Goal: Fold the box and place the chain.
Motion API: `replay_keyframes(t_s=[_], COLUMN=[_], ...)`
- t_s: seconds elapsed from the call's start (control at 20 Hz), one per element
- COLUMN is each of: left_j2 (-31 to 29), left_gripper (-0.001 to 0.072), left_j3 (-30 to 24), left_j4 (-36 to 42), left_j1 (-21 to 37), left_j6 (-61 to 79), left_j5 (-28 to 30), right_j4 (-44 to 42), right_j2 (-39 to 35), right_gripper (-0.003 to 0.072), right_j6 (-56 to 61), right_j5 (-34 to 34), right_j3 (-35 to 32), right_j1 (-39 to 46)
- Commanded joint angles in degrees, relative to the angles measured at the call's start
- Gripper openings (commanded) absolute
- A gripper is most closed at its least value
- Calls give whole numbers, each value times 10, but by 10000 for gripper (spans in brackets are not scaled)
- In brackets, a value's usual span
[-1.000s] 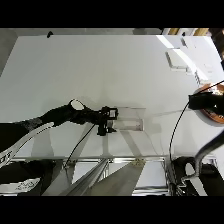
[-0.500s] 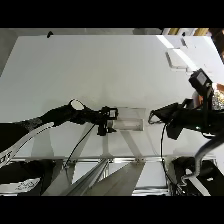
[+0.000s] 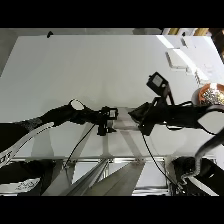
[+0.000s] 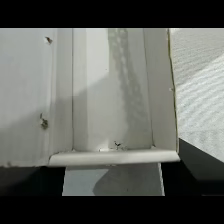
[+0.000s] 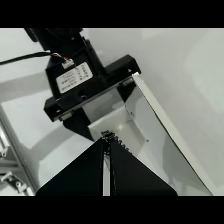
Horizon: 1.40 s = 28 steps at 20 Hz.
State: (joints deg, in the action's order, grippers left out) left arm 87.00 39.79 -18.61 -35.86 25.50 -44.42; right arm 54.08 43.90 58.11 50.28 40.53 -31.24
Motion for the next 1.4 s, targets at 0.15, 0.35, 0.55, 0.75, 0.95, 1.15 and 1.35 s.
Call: replay_keyframes(t_s=[0.15, 0.35, 0.55, 0.75, 0.95, 1.15, 1.35], left_j2=[0, 0, 0, 0, 0, 0, 0], left_gripper=[273, 273, 273, 273, 273, 273, 273], left_j3=[0, 0, 0, 0, 0, 0, 0], left_j4=[0, 0, 0, 0, 0, 0, 0], left_j1=[0, 0, 0, 0, 0, 0, 0], left_j6=[0, 0, 0, 0, 0, 0, 0], left_j5=[0, 0, 0, 0, 0, 0, 0], right_j4=[32, 44, 143, 231, 247, 245, 246], right_j2=[113, 136, 87, 19, 5, 5, 18], right_gripper=[22, 381, 433, 355, 161, 161, 161], right_j6=[-1, -2, -18, -172, -320, -436, -490], right_j5=[-31, -50, -20, 112, 153, 94, 47], right_j3=[0, 0, 0, 0, -24, -111, -154], right_j1=[-49, -54, -52, -1, 101, 162, 167])
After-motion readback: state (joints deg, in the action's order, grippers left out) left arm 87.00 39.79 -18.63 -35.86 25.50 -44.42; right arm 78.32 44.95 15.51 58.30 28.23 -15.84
